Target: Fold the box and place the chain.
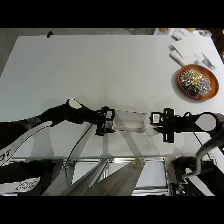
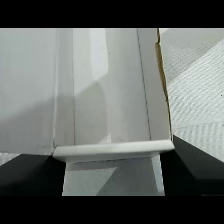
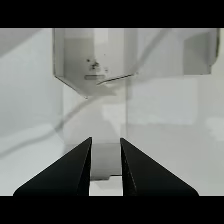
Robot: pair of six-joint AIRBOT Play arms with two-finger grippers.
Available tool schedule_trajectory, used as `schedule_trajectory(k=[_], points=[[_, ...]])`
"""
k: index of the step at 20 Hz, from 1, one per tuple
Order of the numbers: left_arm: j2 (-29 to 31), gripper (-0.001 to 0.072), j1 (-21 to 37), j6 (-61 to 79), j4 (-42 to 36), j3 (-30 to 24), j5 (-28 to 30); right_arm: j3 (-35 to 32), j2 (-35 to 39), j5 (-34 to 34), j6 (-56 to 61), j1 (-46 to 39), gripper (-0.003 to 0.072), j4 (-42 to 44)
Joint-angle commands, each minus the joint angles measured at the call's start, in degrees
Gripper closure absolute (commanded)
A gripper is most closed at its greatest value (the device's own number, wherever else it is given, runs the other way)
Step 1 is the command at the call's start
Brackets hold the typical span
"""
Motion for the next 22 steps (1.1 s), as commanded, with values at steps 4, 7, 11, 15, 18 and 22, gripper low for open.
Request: schedule_trajectory(k=[4,7,11,15,18,22], points=[[0.04,0.0627,0.02,0.00,0.00,-0.02,-0.15,-1.40,-5.05,-5.66,-8.63,0.07,0.0487,4.09],[0.04,0.0627,0.04,0.00,0.00,-0.02,-0.20,-1.40,-8.68,-5.84,-13.60,0.07,0.0488,10.25],[0.04,0.0627,0.04,0.00,0.00,-0.02,-0.39,-1.46,-11.72,-5.29,-14.34,0.07,0.0488,12.11],[0.04,0.0627,0.02,0.00,0.00,-0.02,-0.63,-1.53,-11.72,-3.85,-14.25,0.07,0.0515,12.17],[0.04,0.0627,0.02,0.00,0.00,-0.02,-0.63,-2.16,-11.72,-4.31,-14.12,0.07,0.0516,12.00],[0.04,0.0627,0.02,0.00,0.00,-0.02,-0.63,-2.27,-9.16,-6.67,-10.19,-1.01,0.0497,6.38]])
